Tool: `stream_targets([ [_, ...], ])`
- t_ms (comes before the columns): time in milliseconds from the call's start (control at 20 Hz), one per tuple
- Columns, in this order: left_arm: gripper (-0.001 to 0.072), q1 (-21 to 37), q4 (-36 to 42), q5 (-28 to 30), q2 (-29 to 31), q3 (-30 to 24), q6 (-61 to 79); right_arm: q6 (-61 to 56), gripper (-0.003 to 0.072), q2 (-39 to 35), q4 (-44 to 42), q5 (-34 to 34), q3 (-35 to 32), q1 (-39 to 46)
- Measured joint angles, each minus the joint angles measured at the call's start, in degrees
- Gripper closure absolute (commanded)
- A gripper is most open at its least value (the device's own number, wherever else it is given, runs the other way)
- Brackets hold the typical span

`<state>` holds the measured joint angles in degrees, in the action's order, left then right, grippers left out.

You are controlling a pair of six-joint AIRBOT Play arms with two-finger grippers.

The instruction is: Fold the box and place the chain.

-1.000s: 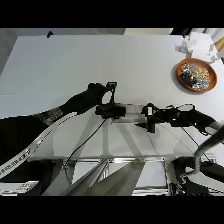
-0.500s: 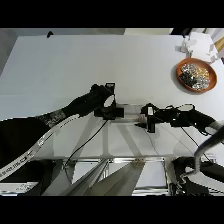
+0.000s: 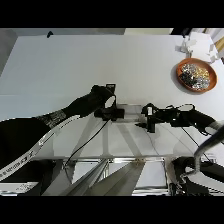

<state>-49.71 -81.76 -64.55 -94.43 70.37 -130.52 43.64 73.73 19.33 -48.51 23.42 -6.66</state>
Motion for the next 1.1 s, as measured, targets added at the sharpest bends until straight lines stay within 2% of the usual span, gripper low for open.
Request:
stream_targets([
  [150,0.0561,-0.24,-0.15,0.13,-0.5,0.0,0.0,0.0,0.0291,0.0,-0.02,-0.02,0.0,0.0],
  [200,0.0585,-0.31,-0.15,0.11,-0.7,0.0,0.0,0.0,0.0291,0.0,-0.02,-0.02,0.0,0.0],
  [300,0.0684,-0.48,-0.07,0.15,-0.9,0.02,-0.09,-0.04,0.0291,0.0,-0.09,-0.17,0.02,0.0],
  [450,0.0707,-0.61,-0.09,-0.02,-1.03,0.04,-0.31,-0.22,0.0291,0.0,-0.17,-0.28,0.0,0.0],
  [650,0.07,-0.7,-0.11,-0.04,-1.11,0.07,-0.15,-0.11,0.0291,0.0,-0.11,-0.24,0.0,0.0],
  [800,0.0608,-0.72,-0.2,0.13,-1.18,0.02,0.22,0.11,0.0291,0.0,-0.02,-0.02,0.0,0.0],
  [1100,0.0609,-0.72,-0.2,0.11,-1.22,0.02,0.07,0.09,0.0291,0.0,0.0,-0.02,0.0,0.0],
])
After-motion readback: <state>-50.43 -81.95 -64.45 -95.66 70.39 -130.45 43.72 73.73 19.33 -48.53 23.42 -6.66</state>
